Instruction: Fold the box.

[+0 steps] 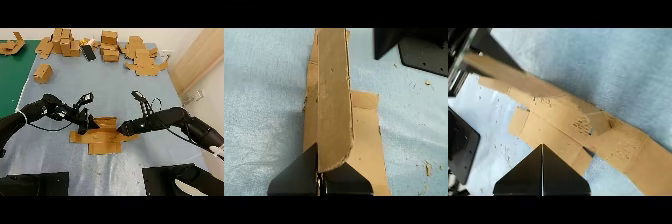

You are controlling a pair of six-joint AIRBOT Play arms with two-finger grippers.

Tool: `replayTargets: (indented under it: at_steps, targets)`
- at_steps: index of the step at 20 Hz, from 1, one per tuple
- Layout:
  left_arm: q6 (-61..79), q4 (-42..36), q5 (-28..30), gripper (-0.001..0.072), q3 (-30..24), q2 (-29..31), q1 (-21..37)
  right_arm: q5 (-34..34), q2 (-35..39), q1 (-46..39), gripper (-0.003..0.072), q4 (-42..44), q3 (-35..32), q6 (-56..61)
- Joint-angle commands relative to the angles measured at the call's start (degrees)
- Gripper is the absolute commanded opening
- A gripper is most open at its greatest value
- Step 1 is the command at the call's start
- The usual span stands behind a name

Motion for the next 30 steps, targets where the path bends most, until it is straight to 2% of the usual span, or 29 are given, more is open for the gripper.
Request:
replayTargets:
  at_steps: [1, 4, 5, 7, 9, 11, 14, 20, 24, 30]
  targets:
    - [0.0, -0.1, 0.0, 0.0013, 0.0, 0.0, 0.0, 0.5, 5.2, 9.6, 0.0002, -14.0, 0.0, 1.6]
    - [0.0, -0.1, 0.0, 0.0013, 0.0, 0.0, 0.0, -1.4, 7.8, 25.7, 0.0002, -36.5, -0.9, 8.7]
    - [0.0, -0.1, 0.0, 0.0013, 0.0, 0.0, 0.0, -0.6, 8.6, 31.2, 0.0002, -41.6, -2.4, 10.8]
    - [0.0, -0.1, 0.0, 0.0013, 0.0, 0.0, -0.1, 4.8, 9.8, 41.4, 0.0002, -49.5, -8.1, 15.3]
    - [0.0, -0.1, 0.0, 0.0013, 0.0, 0.0, 0.0, 8.9, 8.9, 46.7, 0.0025, -56.2, -13.4, 18.9]
    - [0.0, -0.1, 0.1, 0.0013, 0.0, 0.0, 0.0, 9.9, 6.6, 46.7, 0.0445, -59.3, -14.5, 20.9]
    - [0.0, -0.1, 0.0, 0.0013, 0.0, 0.0, 0.0, 13.6, 4.3, 46.6, 0.0459, -65.0, -14.5, 20.9]
    - [0.0, -0.1, 0.0, 0.0013, 0.0, 0.0, 0.0, 19.8, -2.3, 46.0, 0.046, -70.1, -14.4, 20.9]
    - [0.0, -0.2, 0.0, 0.0013, 0.0, 0.0, 0.0, 19.8, -6.0, 46.0, 0.0459, -73.0, -13.9, 21.4]
    - [0.0, -0.2, 0.0, 0.0013, 0.0, 0.0, 0.0, 19.0, -6.4, 45.9, 0.0459, -80.7, -12.4, 26.7]
